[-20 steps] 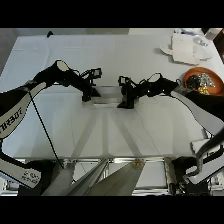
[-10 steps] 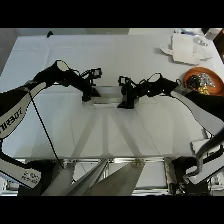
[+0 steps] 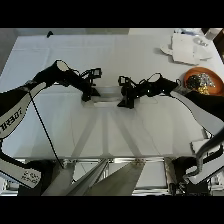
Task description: Fold the box and place the chain.
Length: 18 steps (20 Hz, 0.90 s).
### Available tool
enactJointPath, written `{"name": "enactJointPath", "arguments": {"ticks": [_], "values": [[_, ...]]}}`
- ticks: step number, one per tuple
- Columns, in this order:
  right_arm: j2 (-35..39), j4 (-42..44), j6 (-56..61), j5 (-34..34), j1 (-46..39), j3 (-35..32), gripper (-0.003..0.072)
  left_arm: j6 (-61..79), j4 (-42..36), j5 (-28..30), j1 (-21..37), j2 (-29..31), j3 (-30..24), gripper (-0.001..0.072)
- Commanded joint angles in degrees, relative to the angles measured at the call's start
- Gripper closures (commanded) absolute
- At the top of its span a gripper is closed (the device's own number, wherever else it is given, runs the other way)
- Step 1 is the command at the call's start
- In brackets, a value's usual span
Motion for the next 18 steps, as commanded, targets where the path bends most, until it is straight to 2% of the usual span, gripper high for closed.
{"name": "enactJointPath", "arguments": {"ticks": [1,3,5,6,18], "values": [[-0.02,-0.07,-0.04,0.20,0.04,-0.02,0.0349,-0.07,0.00,-0.15,-0.02,0.02,-0.02,0.0695],[-0.02,-0.07,-0.02,0.17,0.04,-0.02,0.0341,-0.07,0.00,-0.13,-0.02,0.02,-0.02,0.0695],[0.00,-0.07,-0.04,0.17,0.04,-0.02,0.0243,-0.07,0.00,-0.13,-0.02,0.02,-0.02,0.0695],[-0.02,-0.07,-0.04,0.20,0.04,-0.02,0.0230,-0.07,0.00,-0.13,-0.02,0.02,-0.02,0.0695],[0.00,-0.09,-0.04,0.20,0.04,-0.02,0.0231,-0.07,0.00,-0.13,-0.02,0.02,-0.02,0.0695]]}}
